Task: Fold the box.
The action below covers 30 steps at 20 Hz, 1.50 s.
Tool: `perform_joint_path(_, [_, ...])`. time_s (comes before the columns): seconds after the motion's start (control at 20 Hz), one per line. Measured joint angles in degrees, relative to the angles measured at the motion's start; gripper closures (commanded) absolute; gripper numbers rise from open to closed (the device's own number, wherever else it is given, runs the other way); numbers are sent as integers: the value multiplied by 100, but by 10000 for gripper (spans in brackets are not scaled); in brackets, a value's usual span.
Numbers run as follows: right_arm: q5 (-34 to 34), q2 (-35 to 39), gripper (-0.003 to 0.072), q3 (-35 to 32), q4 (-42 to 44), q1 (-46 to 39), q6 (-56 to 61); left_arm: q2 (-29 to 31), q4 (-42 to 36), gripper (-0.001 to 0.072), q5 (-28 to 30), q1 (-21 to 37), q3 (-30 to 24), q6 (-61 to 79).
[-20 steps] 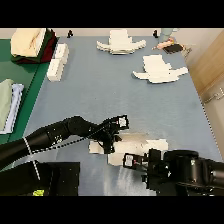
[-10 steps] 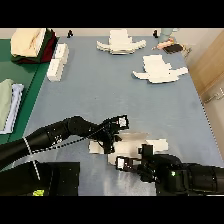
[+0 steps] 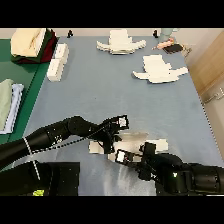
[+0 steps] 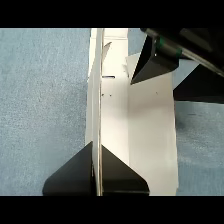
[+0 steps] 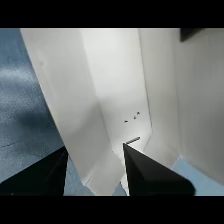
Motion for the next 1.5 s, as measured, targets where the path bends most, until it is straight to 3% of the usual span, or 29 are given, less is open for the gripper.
perform_joint_path(0.3, [688, 149, 159, 225, -603, 0, 1679, 0, 2, 688, 0, 0, 0, 0])
perform_joint_path(0.35, [741, 157, 121, 238, -654, -2, 1884, 0, 2, 688, -2, 0, 0, 0])
perform_joint_path(0.4, [798, 160, -34, 247, -688, -2, 2061, 0, 2, 688, 0, 0, 0, 0])
perform_joint_path(0.8, [909, 173, -34, 267, -876, -2, 2647, 0, 0, 688, 0, 0, -2, 0])
perform_joint_path(1.15, [584, 702, -34, 39, -702, -466, 1670, 0, 2, 688, 0, 0, 0, 2])
perform_joint_path(1.5, [-457, 1331, -34, -356, 1051, -2365, -1300, 0, 2, 688, -2, 0, 0, 0])
